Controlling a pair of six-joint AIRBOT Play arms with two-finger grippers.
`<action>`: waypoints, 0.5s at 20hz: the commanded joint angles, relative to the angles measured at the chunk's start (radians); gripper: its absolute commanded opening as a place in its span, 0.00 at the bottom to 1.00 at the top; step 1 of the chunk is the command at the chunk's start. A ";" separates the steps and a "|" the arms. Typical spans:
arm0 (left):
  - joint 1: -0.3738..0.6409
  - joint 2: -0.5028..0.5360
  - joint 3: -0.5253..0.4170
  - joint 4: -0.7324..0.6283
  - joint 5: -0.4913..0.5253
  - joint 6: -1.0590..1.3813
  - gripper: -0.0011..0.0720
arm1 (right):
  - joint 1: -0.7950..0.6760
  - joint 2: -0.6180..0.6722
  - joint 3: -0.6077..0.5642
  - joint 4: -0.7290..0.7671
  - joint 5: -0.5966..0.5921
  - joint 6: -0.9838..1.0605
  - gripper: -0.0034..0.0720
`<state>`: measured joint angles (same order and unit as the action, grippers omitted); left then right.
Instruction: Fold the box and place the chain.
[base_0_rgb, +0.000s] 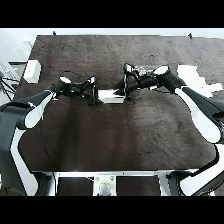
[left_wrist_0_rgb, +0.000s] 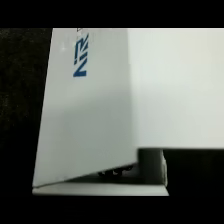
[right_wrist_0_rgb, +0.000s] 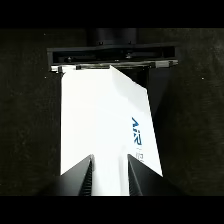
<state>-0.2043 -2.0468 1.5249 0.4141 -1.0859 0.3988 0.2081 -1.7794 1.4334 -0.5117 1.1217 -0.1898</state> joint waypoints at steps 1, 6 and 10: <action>0.000 0.000 0.000 0.000 0.002 -0.001 0.49 | 0.010 -0.026 -0.013 0.034 -0.008 -0.036 0.42; 0.000 0.000 0.000 0.000 0.002 0.000 0.49 | 0.014 -0.049 -0.013 0.032 -0.060 -0.059 0.48; 0.000 0.000 0.000 0.000 0.003 -0.001 0.49 | 0.014 -0.050 -0.013 0.034 -0.101 -0.084 0.46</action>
<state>-0.2043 -2.0468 1.5249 0.4137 -1.0836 0.3969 0.2211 -1.8256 1.4208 -0.4805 1.0645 -0.2577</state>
